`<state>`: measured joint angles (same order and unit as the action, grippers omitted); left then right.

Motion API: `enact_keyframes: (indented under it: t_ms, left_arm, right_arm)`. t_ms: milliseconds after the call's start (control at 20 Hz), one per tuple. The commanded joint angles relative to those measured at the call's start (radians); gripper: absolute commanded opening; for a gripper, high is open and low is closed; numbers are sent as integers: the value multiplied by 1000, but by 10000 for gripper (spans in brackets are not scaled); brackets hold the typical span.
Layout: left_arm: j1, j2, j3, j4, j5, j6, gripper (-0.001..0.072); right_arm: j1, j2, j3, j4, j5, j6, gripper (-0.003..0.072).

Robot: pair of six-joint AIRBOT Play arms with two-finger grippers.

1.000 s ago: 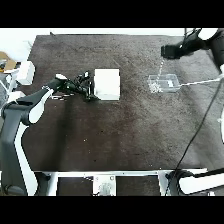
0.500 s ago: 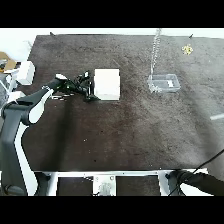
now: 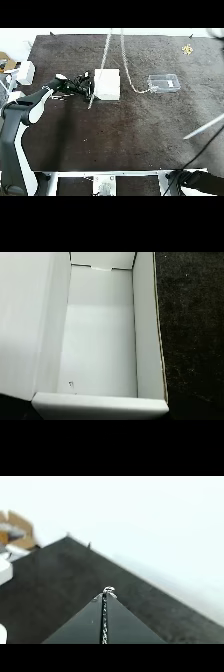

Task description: Fold the box and place the chain.

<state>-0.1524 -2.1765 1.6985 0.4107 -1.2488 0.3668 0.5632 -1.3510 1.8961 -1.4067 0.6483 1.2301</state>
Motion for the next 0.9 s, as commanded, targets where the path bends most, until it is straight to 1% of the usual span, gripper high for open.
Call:
enact_keyframes:
  t_ms: [0,100,250,350,550,700,850]
  left_arm:
    - [0,0,0,0,0,0,395]
    - [0,0,0,0,0,0,395]
    - [-1,0,0,0,0,0,395]
    - [-1,0,0,0,0,0,395]
    - [-1,0,0,0,0,0,395]
    - [-1,0,0,0,0,0,395]
    - [0,0,0,0,0,0,395]
  right_arm:
    - [30,-78,-5,-1,-9,1,2]
    - [30,-99,-6,-2,-66,4,2]
    - [30,-100,-6,2,-200,4,2]
    - [30,-98,-6,2,-268,5,2]
    - [28,-100,-6,-3,-306,26,2]
    - [25,-100,-6,-51,-316,27,2]
    - [-2,-104,-6,-55,-291,28,2]
